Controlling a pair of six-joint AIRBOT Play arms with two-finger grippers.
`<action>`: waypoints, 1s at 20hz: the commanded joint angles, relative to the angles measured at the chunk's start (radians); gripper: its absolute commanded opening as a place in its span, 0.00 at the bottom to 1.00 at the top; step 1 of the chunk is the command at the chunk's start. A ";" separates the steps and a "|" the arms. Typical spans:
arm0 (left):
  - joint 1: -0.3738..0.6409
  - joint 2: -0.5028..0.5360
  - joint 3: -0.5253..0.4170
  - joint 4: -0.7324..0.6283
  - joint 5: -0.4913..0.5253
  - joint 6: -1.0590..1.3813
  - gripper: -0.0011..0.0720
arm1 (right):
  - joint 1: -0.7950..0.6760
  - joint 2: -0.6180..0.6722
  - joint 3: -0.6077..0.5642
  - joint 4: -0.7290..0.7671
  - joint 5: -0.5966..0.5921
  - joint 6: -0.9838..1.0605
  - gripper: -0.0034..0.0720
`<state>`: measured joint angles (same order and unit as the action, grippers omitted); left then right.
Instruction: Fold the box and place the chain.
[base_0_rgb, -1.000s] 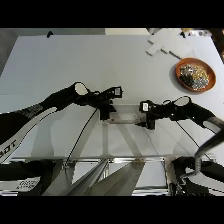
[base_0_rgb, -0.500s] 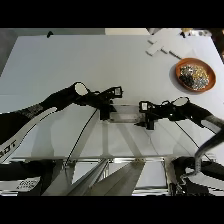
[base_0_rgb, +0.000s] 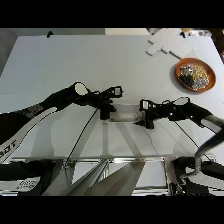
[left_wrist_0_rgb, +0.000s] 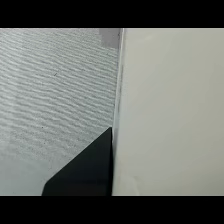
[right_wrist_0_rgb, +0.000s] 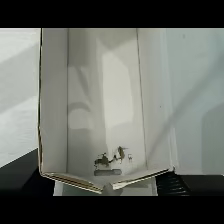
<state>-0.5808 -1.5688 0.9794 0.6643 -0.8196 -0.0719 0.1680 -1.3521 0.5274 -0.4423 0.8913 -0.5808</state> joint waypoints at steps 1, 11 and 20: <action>0.000 0.000 0.001 0.002 -0.004 0.000 0.03 | -0.002 -0.013 0.000 0.006 0.000 -0.005 0.75; 0.000 0.000 0.001 0.002 -0.004 0.000 0.03 | -0.001 -0.016 0.000 -0.032 -0.061 -0.004 0.65; 0.000 0.000 0.001 0.002 -0.004 0.000 0.03 | -0.001 -0.016 0.000 -0.032 -0.064 -0.004 0.61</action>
